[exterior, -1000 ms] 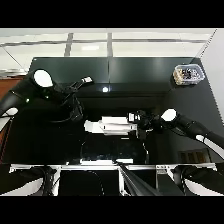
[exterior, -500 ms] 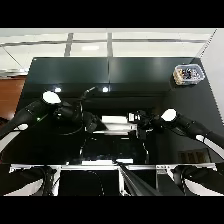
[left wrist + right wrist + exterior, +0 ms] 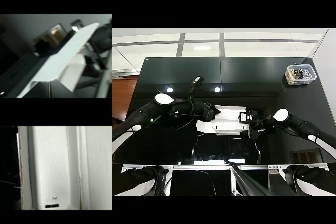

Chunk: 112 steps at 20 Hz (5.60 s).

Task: Fold the box and place the chain.

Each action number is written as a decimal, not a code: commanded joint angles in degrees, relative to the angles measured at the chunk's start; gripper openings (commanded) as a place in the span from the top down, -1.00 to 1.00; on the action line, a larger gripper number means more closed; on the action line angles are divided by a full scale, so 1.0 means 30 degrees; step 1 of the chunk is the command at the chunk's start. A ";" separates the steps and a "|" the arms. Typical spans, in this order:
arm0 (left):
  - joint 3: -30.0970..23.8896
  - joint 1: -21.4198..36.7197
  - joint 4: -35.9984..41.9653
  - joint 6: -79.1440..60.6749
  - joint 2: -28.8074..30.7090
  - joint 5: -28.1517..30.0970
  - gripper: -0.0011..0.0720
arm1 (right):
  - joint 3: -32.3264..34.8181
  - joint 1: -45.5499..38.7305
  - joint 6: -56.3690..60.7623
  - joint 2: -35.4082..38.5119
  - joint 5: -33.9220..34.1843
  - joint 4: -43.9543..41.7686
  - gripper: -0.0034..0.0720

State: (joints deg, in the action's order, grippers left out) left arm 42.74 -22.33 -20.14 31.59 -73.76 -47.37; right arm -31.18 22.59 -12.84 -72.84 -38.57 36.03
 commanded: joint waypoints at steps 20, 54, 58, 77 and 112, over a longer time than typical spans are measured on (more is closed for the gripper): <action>0.2076 0.1559 -0.7439 0.5056 0.2164 -0.1020 0.92 | 0.0007 0.0015 0.0000 0.0015 0.0007 0.0000 0.43; -0.1851 -0.0678 -0.5472 -1.2896 0.0758 -0.0627 0.07 | 0.0007 0.0007 0.0000 0.0015 0.0007 -0.0007 0.43; -0.1851 -0.0678 -0.5275 -1.2896 0.0758 -0.0780 0.07 | 0.0007 0.0007 0.0000 0.0015 0.0007 0.0000 0.43; -0.1851 -0.1596 -0.2484 -1.2881 -0.0809 0.0772 0.75 | 0.0007 0.0007 0.0000 0.0015 0.0007 0.0000 0.43; -0.3446 0.8816 -0.5690 1.2539 0.0794 -0.5909 0.91 | 0.0007 0.0007 0.0000 0.0015 0.0007 0.0000 0.43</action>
State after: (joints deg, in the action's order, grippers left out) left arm 33.04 5.10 -43.07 69.23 -67.64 -67.26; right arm -31.18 22.59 -12.86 -72.84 -38.52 36.03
